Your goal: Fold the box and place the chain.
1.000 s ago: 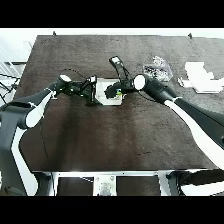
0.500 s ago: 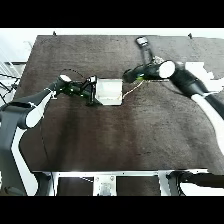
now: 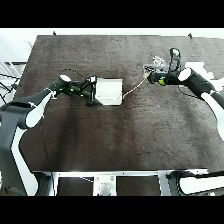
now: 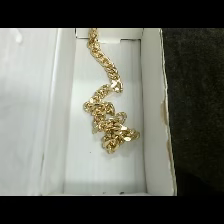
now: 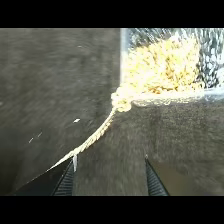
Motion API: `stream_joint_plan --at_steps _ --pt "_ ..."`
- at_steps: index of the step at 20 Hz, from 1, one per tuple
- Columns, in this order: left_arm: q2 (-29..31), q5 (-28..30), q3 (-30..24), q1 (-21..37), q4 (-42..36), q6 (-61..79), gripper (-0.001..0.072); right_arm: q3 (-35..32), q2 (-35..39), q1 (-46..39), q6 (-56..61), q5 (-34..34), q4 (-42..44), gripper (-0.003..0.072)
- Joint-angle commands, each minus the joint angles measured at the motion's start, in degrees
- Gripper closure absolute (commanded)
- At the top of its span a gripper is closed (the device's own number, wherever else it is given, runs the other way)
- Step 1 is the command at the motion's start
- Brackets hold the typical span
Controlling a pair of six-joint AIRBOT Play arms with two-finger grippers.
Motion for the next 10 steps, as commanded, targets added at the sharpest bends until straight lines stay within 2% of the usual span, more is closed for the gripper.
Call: stream_joint_plan --at_steps 1,4,6,9,10 --pt "0.04 0.0 0.0 0.0 0.0 0.0 0.0424 2.25 -7.48 1.14 -3.21 -3.89 7.58 0.0194" --pt "0.04 0.02 0.0 0.0 0.0 0.02 0.0424 6.4 -12.55 2.8 -3.32 -4.0 8.02 0.0197" --pt "0.04 0.0 0.0 0.0 0.0 0.02 0.0424 7.96 -14.38 2.8 -3.32 -5.4 7.98 0.0304" --pt "0.04 0.0 0.0 0.0 0.0 0.0 0.0424 8.0 -14.6 1.73 -3.3 -8.96 8.0 0.0326" --pt "0.04 -0.02 0.0 0.0 0.0 0.02 0.0424 8.0 -14.62 1.53 -3.32 -9.35 7.98 0.0414"
